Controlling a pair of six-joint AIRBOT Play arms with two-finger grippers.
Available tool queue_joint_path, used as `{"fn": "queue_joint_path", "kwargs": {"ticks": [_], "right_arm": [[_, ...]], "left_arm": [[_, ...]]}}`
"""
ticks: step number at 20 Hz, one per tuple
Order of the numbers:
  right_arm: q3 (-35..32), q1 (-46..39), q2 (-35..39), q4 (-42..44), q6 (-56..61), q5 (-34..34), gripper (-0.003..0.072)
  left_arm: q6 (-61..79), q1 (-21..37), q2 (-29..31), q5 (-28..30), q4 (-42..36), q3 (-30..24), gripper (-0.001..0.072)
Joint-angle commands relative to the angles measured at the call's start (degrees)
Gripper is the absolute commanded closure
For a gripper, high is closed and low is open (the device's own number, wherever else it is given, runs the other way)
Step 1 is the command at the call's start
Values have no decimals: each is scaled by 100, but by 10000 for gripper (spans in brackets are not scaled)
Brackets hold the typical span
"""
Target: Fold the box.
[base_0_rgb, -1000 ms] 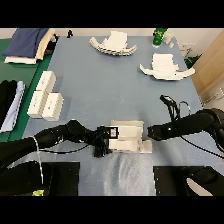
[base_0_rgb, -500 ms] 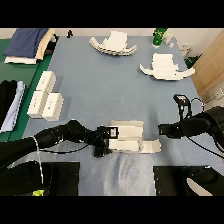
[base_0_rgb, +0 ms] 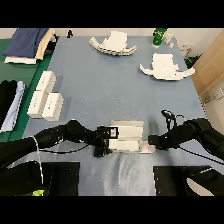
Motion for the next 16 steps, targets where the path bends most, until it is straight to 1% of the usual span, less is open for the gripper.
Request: {"fn": "queue_joint_path", "kwargs": {"ticks": [1,6,7,8,9,10,16], "right_arm": [[0,35,50,999,-514,177,684],[326,35,621,1067,-514,120,683],[372,35,686,1084,-516,114,658],[402,35,713,1108,-518,96,563],[424,48,708,1154,-522,85,434],[422,68,704,1191,-522,83,375],[422,546,597,1158,-514,90,375]], "left_arm": [[-2,0,0,2,-2,0,258],[-2,0,0,2,-4,0,257],[-2,0,0,2,-4,0,257],[-2,0,0,2,-4,0,258],[-2,0,0,2,-4,0,258],[-2,0,0,2,-2,0,258],[-2,0,0,2,-2,0,257]]}}
